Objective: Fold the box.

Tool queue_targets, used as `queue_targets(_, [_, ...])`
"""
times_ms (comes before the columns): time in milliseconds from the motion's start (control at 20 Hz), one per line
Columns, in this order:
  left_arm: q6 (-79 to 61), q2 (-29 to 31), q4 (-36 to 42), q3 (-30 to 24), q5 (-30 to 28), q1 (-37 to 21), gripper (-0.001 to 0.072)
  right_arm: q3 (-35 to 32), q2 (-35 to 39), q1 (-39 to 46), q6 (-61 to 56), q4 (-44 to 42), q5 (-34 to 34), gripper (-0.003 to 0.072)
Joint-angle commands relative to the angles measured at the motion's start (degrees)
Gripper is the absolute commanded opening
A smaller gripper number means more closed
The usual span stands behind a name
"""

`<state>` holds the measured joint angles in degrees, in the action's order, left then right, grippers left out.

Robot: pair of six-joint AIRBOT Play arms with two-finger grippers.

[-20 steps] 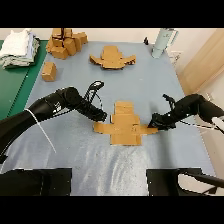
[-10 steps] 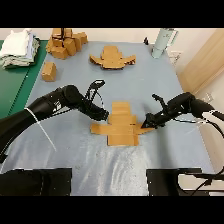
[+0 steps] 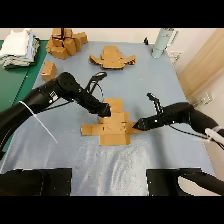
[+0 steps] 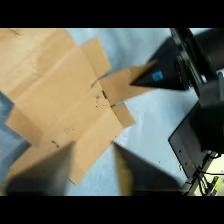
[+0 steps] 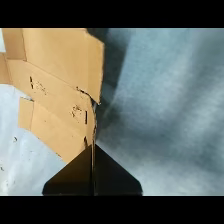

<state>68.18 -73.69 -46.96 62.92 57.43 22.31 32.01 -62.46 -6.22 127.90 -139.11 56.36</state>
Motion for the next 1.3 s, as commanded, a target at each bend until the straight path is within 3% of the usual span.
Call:
queue_targets(0, [0.20,-0.39,0.61,0.48,-0.02,-5.22,0.0523,-7.39,8.39,-3.50,0.55,-0.37,-8.07,0.0003])
queue_targets(200, [-1.53,-5.33,1.27,0.50,-0.28,-12.55,0.0523,-10.91,12.24,-4.94,0.63,0.22,-9.57,0.0003])
queue_targets(350, [-9.64,-11.26,9.99,0.70,0.57,-15.15,0.0523,-10.91,12.24,-4.94,1.22,0.31,-9.88,0.0003])
queue_targets(500, [-15.47,-17.46,15.65,3.45,3.19,-14.80,0.0523,-10.88,12.24,-4.94,1.20,0.33,-9.90,0.0003])
queue_targets(700, [-17.86,-24.26,16.17,9.40,6.58,-12.94,0.0522,-10.88,12.15,-4.94,1.66,0.35,-10.36,0.0003])
queue_targets(850, [-19.43,-28.50,16.96,14.05,13.05,-11.19,0.0522,-10.88,12.15,-4.94,1.64,0.46,-10.51,0.0003])
queue_targets(1000, [-20.06,-30.88,17.40,16.94,21.09,-9.57,0.0522,-10.88,12.15,-4.94,1.64,0.50,-10.51,0.0003])
queue_targets(1150, [-21.03,-30.95,17.40,17.31,23.19,-9.55,0.0520,-10.88,12.15,-4.94,1.62,0.50,-10.51,0.0003])
queue_targets(1200, [-21.49,-30.95,17.40,17.53,23.04,-9.73,0.0434,-10.88,12.13,-4.94,1.62,0.50,-10.49,0.0003])
queue_targets(1250, [-22.73,-30.95,17.44,17.81,22.95,-9.84,0.0260,-10.88,12.11,-4.94,1.62,0.50,-10.49,0.0003])
